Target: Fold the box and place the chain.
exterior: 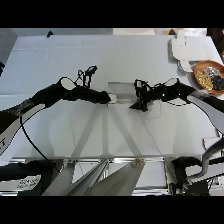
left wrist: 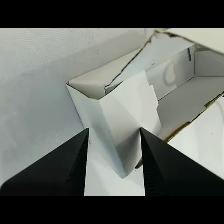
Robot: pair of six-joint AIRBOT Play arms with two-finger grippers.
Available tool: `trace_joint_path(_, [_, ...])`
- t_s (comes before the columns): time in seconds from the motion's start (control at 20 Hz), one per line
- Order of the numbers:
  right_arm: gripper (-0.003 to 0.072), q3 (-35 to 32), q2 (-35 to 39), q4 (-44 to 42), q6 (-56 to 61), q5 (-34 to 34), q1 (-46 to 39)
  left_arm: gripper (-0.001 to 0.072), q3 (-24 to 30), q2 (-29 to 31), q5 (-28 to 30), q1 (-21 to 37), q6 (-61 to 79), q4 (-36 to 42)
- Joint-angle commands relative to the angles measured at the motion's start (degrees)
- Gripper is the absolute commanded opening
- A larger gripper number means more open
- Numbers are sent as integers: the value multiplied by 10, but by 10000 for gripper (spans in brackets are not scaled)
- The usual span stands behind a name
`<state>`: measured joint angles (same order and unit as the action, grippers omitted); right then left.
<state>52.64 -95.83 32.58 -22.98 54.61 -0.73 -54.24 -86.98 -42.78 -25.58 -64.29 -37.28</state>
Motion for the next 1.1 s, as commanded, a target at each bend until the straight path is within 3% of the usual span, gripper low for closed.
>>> trace_joint_path(0.0, [398, 0, 0, 0, 0, 0, 0, 335, -2, 0, 3, -8, -18, -12])
trace_joint_path(0.25, [398, 0, 0, 0, 0, 0, 0, 332, -36, 0, 1, -17, -57, -41])
trace_joint_path(0.45, [398, 0, 0, 0, 0, 0, 0, 335, -64, 0, -48, -27, -227, -245])
trace_joint_path(0.9, [398, 0, 0, 0, 0, 0, 0, 332, -84, 0, -42, -59, -236, -257])
trace_joint_path(1.05, [398, 0, 0, 0, 0, 0, 0, 331, -103, -2, -55, -64, -301, -330])
